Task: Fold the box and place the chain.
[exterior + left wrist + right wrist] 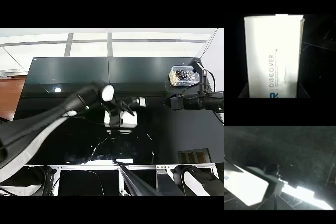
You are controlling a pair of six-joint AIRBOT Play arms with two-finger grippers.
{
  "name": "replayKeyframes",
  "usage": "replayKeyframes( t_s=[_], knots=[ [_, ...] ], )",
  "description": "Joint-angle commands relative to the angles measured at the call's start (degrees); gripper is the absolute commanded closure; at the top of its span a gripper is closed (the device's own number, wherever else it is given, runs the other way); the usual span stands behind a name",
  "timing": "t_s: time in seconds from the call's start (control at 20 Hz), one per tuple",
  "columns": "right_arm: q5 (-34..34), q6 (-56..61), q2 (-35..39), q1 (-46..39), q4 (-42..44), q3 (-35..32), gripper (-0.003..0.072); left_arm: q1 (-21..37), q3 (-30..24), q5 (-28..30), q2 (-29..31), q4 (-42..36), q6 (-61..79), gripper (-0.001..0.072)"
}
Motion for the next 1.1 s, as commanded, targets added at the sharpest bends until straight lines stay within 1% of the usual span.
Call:
replayKeyframes(
  t_s=[0.0, 0.05, 0.1, 0.2, 0.25, 0.3, 0.4, 0.45, 0.5, 0.55, 0.6, 0.65, 0.8, 0.9, 1.05],
  knots=[
    [-0.33, 0.00, 0.04, -0.04, 0.04, 0.00, 0.0670, 5.90, 7.04, -9.75, 3.82, 9.14, -11.72, 0.0372],
    [-0.42, 0.00, 0.02, -0.04, 0.04, -0.02, 0.0670, 9.20, 9.31, -11.39, 5.25, 12.85, -15.50, 0.0372],
    [-0.48, 0.00, 0.02, -0.04, 0.04, -0.02, 0.0670, 12.72, 11.13, -11.39, 6.56, 15.50, -18.12, 0.0372],
    [-0.94, 0.02, 0.02, -0.04, 0.04, -0.02, 0.0670, 21.44, 14.49, -7.69, 8.00, 17.38, -21.79, 0.0372],
    [-1.38, 0.04, 0.02, -0.04, 0.07, 0.00, 0.0670, 26.47, 16.26, -4.70, 7.87, 17.22, -23.56, 0.0372],
    [-1.70, 0.07, 0.02, -0.04, 0.07, -0.02, 0.0670, 31.04, 17.29, -0.46, 7.61, 17.25, -26.03, 0.0372],
    [-2.49, 0.39, 0.02, -0.04, 0.09, 0.00, 0.0670, 40.02, 17.90, 9.92, 6.88, 16.41, -32.35, 0.0372],
    [-2.75, 0.61, 0.02, -0.04, 0.07, -0.02, 0.0670, 44.17, 17.90, 14.58, 6.32, 14.36, -32.74, 0.0372],
    [-2.86, 0.63, 0.02, -0.04, 0.07, 0.00, 0.0670, 47.74, 17.92, 17.97, 5.62, 12.61, -32.74, 0.0372],
    [-2.91, 0.63, 0.02, -0.04, 0.07, 0.00, 0.0670, 51.19, 18.14, 20.15, 4.50, 10.93, -32.76, 0.0372],
    [-2.91, 0.63, 0.02, -0.04, 0.07, 0.00, 0.0670, 53.90, 19.06, 19.91, 2.78, 9.40, -32.74, 0.0372],
    [-2.95, 0.63, 0.02, -0.04, 0.07, 0.00, 0.0670, 56.35, 20.35, 18.36, 0.50, 7.74, -32.65, 0.0371],
    [-2.93, 0.72, 0.02, -0.04, 0.22, 0.00, 0.0670, 60.63, 24.81, 12.74, -7.63, 7.10, -31.63, 0.0372],
    [-2.93, 1.66, 0.02, -0.04, 0.24, 0.00, 0.0670, 61.75, 28.28, 10.25, -13.35, 6.38, -31.65, 0.0372],
    [-2.91, 2.38, 0.02, -0.04, 0.24, 0.00, 0.0670, 61.66, 32.00, 8.41, -20.57, 6.25, -28.70, 0.0372]
  ],
)
